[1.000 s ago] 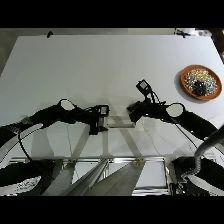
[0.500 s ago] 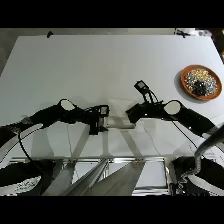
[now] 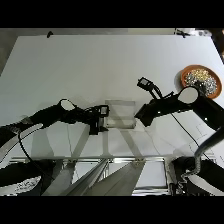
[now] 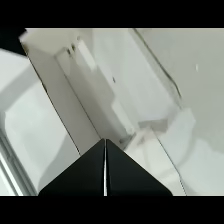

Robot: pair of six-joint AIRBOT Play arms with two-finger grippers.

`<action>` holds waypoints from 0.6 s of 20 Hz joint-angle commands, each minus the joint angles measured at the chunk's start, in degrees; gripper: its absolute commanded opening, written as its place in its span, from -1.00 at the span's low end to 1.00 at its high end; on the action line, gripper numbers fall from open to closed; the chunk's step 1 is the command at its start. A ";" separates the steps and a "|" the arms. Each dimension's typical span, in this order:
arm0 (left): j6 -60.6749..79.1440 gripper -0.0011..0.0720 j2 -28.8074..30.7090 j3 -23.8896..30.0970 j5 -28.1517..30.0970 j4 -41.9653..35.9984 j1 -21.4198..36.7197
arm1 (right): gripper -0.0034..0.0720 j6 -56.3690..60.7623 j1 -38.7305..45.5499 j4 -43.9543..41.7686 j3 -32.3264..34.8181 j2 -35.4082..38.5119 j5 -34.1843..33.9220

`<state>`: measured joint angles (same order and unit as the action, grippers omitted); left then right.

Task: Fold the box and place the chain.

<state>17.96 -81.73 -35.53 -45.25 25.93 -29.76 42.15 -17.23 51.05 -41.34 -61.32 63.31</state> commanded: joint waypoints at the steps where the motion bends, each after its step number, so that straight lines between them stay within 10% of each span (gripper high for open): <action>1: 0.02 -0.06 0.04 0.00 -0.17 0.02 0.02 | -0.88 -3.74 2.67 7.34 -0.22 1.09 6.80; 6: 0.02 -0.06 0.04 0.00 -0.46 0.02 0.02 | -0.87 -34.03 0.74 11.74 7.65 1.07 2.43; 12: 0.02 -0.06 0.04 0.00 -0.42 0.02 0.02 | -0.41 -37.73 -6.51 7.19 11.32 0.42 -15.96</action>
